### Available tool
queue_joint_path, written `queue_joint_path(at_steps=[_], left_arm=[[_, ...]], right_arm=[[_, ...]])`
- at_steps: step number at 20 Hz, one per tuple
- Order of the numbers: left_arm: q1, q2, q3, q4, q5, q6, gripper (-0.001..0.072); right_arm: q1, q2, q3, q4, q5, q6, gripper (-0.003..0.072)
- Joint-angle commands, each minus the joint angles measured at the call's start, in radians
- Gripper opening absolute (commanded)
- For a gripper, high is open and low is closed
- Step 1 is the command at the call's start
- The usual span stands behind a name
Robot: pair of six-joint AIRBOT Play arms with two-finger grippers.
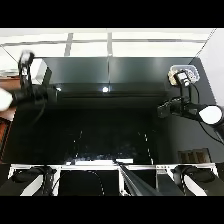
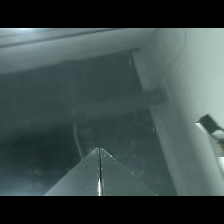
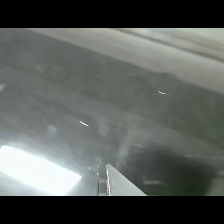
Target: Fold the box and place the chain.
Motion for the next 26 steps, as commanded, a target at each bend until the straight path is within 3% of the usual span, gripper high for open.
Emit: queue_joint_path(at_steps=[1, 4, 26], left_arm=[[-0.019, 0.212, -0.248, 0.034, 0.136, 0.018, 0.0026], [-0.013, 0.257, -0.251, -0.002, 0.129, 0.012, 0.0026], [-0.013, 0.246, -0.251, 0.000, 0.129, 0.012, 0.0026]], right_arm=[[0.013, 0.000, -0.029, -0.103, -0.040, 0.001, 0.0058], [0.013, 0.000, -0.029, -0.103, -0.040, 0.001, 0.0058], [0.013, 0.000, -0.029, -0.103, -0.040, 0.001, 0.0058]])
